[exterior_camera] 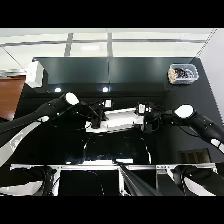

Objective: Fold the box and place the chain.

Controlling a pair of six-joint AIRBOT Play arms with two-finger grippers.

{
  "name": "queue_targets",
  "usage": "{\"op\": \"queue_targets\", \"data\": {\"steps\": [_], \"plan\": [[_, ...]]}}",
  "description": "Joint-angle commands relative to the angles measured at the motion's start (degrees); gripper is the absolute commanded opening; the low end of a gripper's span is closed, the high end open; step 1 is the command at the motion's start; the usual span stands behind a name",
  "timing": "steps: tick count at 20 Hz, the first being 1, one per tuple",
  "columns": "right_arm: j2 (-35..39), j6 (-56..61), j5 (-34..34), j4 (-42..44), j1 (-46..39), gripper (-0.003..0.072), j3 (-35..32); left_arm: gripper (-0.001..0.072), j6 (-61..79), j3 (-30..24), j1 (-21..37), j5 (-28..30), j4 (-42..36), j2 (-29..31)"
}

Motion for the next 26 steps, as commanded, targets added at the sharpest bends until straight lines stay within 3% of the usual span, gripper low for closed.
{"op": "queue_targets", "data": {"steps": [1,5,12,26], "plan": [[0.0,0.1,1.7,0.5,0.1,0.0708,0.0,0.0028,0.0,0.6,0.0,0.3,-0.2,0.0],[-0.9,0.1,4.5,2.3,0.5,0.0708,0.0,0.0029,-0.1,0.9,0.0,0.2,-0.2,0.0],[-7.6,-2.8,1.3,0.2,3.3,0.0708,-0.6,0.0029,-0.1,0.9,0.0,0.4,-0.2,0.0],[-9.7,-3.5,1.0,-0.6,2.2,0.0708,-0.5,0.0029,-0.1,0.9,0.0,0.2,-0.2,0.0]]}}
